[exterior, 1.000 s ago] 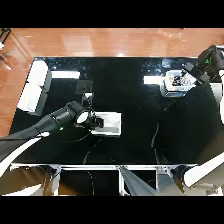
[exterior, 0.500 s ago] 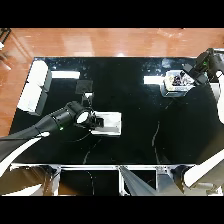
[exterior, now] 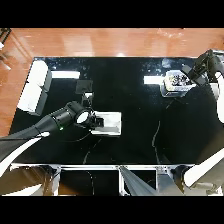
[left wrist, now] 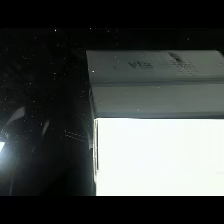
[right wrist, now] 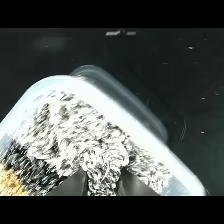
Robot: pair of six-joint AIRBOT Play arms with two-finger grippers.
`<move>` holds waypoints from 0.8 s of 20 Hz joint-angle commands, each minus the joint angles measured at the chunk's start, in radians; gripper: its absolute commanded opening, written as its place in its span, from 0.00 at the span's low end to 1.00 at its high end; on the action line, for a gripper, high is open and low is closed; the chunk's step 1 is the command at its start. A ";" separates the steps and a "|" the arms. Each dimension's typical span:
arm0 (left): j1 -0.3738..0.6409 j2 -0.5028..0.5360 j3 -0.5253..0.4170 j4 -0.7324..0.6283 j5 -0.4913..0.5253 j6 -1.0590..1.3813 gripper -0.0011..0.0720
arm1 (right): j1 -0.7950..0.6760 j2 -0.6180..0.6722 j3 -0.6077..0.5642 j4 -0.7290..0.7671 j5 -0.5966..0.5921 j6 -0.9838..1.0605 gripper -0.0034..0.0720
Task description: Fold the box and place the chain.
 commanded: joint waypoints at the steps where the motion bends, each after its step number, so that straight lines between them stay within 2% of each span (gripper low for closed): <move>1: 0.000 0.000 0.000 -0.002 -0.002 0.000 0.04 | 0.000 0.003 0.002 0.031 -0.001 -0.055 0.07; 7: 0.000 0.000 0.000 -0.003 -0.002 0.000 0.04 | -0.032 0.090 0.045 0.072 -0.023 -0.230 0.07; 14: 0.000 0.000 0.000 -0.003 -0.008 0.000 0.04 | -0.070 0.324 0.183 0.303 -0.066 -0.493 0.07; 16: 0.000 0.000 0.000 -0.003 -0.007 0.000 0.04 | -0.069 0.402 0.190 0.359 -0.073 -0.537 0.07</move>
